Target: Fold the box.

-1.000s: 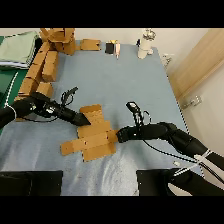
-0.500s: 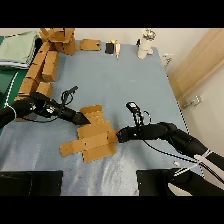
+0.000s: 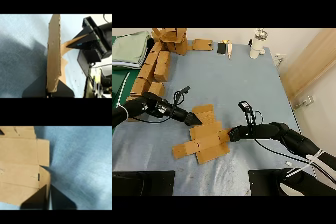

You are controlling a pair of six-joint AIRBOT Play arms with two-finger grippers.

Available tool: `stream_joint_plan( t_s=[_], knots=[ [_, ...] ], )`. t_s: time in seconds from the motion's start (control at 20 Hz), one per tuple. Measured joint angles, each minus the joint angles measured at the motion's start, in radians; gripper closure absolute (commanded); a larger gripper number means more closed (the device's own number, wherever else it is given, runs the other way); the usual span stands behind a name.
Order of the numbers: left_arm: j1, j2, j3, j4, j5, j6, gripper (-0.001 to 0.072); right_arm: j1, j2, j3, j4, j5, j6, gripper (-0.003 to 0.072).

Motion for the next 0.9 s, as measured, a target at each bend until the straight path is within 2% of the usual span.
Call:
stream_joint_plan(
  t_s=[0.15,0.3,0.35,0.4,0.6,0.9],
  knots=[
    [-0.015,0.000,0.011,-0.008,-0.002,0.019,0.0698,-0.027,0.000,0.033,-0.058,-0.006,0.015,0.0335],
    [-0.072,0.000,0.039,-0.014,0.004,0.048,0.0697,-0.094,0.001,0.141,-0.205,-0.062,0.094,0.0336],
    [-0.101,0.000,0.051,-0.017,0.017,0.059,0.0698,-0.119,0.001,0.185,-0.256,-0.092,0.122,0.0397],
    [-0.128,0.000,0.060,-0.017,0.032,0.074,0.0698,-0.145,0.001,0.235,-0.302,-0.119,0.152,0.0675],
    [-0.233,0.000,0.083,-0.035,0.085,0.167,0.0698,-0.206,0.002,0.367,-0.395,-0.233,0.240,0.0683],
    [-0.334,0.053,0.071,-0.104,0.198,0.372,0.0698,-0.225,0.014,0.335,-0.441,-0.293,0.346,0.0684]
  ],
)
